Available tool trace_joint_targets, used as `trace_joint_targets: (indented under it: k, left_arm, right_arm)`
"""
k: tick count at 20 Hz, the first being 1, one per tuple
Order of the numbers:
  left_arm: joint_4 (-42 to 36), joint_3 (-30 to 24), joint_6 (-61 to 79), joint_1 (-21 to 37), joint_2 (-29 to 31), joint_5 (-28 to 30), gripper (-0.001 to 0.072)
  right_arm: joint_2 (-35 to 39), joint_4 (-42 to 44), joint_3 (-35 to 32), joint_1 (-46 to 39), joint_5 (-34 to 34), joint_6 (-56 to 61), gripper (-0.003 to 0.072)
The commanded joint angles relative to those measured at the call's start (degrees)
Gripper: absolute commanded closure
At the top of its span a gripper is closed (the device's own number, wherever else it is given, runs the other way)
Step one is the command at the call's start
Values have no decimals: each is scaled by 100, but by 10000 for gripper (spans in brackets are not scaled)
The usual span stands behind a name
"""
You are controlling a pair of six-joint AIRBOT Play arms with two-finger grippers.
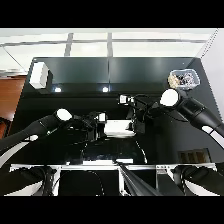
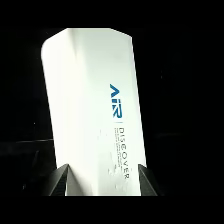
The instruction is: Fold the box and place the chain.
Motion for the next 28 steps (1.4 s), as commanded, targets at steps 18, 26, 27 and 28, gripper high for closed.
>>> trace_joint_targets:
  k: [18,26,27,28]
  left_arm:
    - [2,7,4,-2,-2,0,433]
    - [2,7,4,-2,-2,0,433]
    - [2,7,4,-2,-2,0,433]
    - [2,7,4,-2,-2,0,433]
  right_arm:
    - [2,-11,-2,17,201,44,446]
    - [2,-240,-2,17,238,48,446]
    - [2,-240,-2,17,238,63,446]
    - [2,-240,-2,17,240,68,446]
